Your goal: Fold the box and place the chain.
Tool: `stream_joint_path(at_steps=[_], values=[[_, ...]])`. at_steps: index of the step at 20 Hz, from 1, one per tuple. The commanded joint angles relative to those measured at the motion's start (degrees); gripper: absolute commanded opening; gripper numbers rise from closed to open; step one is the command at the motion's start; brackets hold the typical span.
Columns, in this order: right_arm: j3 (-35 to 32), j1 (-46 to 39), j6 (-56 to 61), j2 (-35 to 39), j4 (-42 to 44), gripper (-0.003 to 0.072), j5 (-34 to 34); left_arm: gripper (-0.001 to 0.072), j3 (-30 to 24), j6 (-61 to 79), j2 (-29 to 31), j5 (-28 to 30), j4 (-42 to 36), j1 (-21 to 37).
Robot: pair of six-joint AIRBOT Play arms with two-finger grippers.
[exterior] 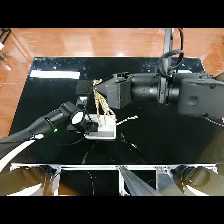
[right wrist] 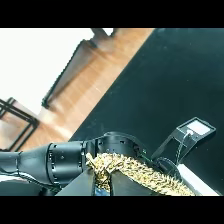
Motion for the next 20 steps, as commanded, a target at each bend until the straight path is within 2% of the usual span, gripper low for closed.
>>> stream_joint_path(at_steps=[1,5,12,16,18,20], values=[[-0.02,-0.09,0.39,-0.11,-4.11,0.0020,-0.11,0.0022,-0.02,0.02,-0.02,0.00,0.02,-0.04],[-0.02,-3.08,0.66,0.07,-4.37,0.0019,-1.36,0.0022,-0.02,0.00,-0.02,-0.17,0.02,-0.04],[-0.02,-9.29,0.66,3.87,-5.79,0.0020,-10.23,0.0022,-0.02,0.00,-0.02,-0.13,0.04,-0.02],[-0.02,-13.33,0.63,7.02,-5.01,0.0020,-17.90,0.0023,-0.02,0.04,-0.02,-0.17,0.24,-0.04],[-0.04,-12.57,0.48,6.80,-0.98,0.0020,-17.25,0.0022,-0.02,0.02,-0.02,-0.17,0.22,-0.04],[-0.04,-10.43,0.28,6.45,0.90,0.0020,-13.77,0.0022,-0.02,0.02,-0.02,-0.11,0.24,-0.02]])
